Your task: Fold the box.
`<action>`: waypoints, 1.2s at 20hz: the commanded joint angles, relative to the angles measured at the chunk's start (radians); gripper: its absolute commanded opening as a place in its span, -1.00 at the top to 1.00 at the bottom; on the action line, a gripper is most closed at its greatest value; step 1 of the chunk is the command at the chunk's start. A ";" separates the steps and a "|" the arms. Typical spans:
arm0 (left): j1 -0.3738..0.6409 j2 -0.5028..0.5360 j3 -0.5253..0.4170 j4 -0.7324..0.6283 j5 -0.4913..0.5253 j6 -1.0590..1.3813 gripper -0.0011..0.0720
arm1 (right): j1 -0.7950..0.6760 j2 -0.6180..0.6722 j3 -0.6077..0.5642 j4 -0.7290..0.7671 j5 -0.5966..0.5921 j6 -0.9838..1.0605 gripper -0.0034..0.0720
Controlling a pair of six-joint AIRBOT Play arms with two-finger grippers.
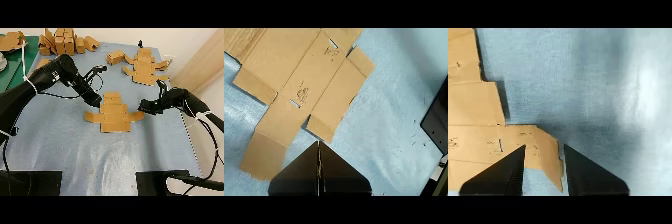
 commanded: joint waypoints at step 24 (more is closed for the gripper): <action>0.061 -0.006 -0.005 -0.018 0.139 -0.037 0.94 | 0.078 -0.152 0.072 0.259 -0.196 -0.405 0.92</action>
